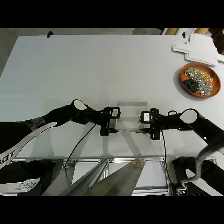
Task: Fold the box and place the chain.
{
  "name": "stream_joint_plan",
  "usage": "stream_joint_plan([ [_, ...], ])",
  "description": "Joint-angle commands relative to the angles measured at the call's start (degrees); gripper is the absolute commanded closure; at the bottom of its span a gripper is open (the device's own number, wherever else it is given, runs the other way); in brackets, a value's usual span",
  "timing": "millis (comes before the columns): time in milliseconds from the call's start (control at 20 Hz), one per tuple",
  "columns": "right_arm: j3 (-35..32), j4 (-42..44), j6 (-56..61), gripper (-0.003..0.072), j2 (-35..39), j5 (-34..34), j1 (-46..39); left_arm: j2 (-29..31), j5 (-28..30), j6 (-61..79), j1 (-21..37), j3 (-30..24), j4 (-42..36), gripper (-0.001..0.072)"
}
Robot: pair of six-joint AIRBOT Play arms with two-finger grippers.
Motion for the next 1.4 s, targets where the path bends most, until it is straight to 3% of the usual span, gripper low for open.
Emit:
stream_joint_plan([
  [0,-0.04,-7.98,11.69,0.0276,6.95,0.52,0.02,0.02,0.02,0.0,-0.02,0.02,0.0,0.054],
  [150,-0.02,-15.34,27.1,0.0304,15.61,3.13,0.02,0.02,0.0,0.0,-0.02,0.02,0.0,0.054],
  [250,-0.02,-22.14,41.05,0.0557,20.37,3.74,0.02,0.02,0.02,0.0,-0.02,0.02,0.0,0.054],
  [300,-0.02,-24.48,46.36,0.0636,21.94,3.43,-0.31,0.02,0.02,0.0,-0.02,0.02,0.0,0.054],
  [550,-0.02,-24.65,66.77,0.0668,21.44,-1.27,-9.25,0.02,0.02,0.0,-0.02,0.02,-0.02,0.054],
  [750,-0.02,-24.26,81.46,0.0668,14.25,-3.67,-18.12,0.02,0.02,0.0,-0.02,0.02,0.0,0.054],
  [1050,-0.02,-17.92,82.42,0.0668,2.01,8.59,-19.26,0.02,0.02,0.0,-0.02,0.02,0.0,0.054],
  [1350,-0.04,-11.56,79.23,0.0667,-0.35,8.46,-19.26,0.02,0.02,0.0,-0.02,0.02,-0.02,0.054],
])
